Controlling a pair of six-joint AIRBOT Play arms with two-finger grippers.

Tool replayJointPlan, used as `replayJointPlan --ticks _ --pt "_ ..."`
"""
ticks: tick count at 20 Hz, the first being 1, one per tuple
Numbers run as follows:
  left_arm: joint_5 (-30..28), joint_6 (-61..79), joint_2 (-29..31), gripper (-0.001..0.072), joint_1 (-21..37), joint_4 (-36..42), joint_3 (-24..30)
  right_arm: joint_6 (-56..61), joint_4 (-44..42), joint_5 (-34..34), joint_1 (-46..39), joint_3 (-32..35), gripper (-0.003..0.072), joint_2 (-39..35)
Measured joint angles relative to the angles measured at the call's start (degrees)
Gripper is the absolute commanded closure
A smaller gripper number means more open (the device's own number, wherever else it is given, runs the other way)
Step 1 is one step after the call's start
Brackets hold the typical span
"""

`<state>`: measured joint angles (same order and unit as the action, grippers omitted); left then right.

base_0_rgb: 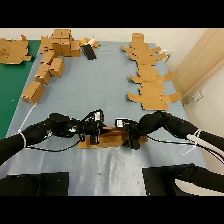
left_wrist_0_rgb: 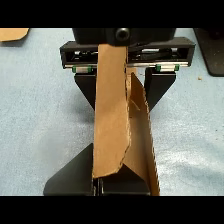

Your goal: Fold the box.

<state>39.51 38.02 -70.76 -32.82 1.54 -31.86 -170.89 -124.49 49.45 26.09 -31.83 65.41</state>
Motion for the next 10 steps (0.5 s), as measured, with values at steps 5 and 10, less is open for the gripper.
replayJointPlan --ticks 5,10 --pt "0.04 -0.07 0.00 0.0698 0.00 0.00 0.00 0.02 0.00 0.07 0.02 0.00 0.0182 0.00" --pt "0.00 -0.37 0.00 0.0696 0.00 0.00 0.00 0.02 0.00 0.15 0.02 -0.02 0.0182 0.00"
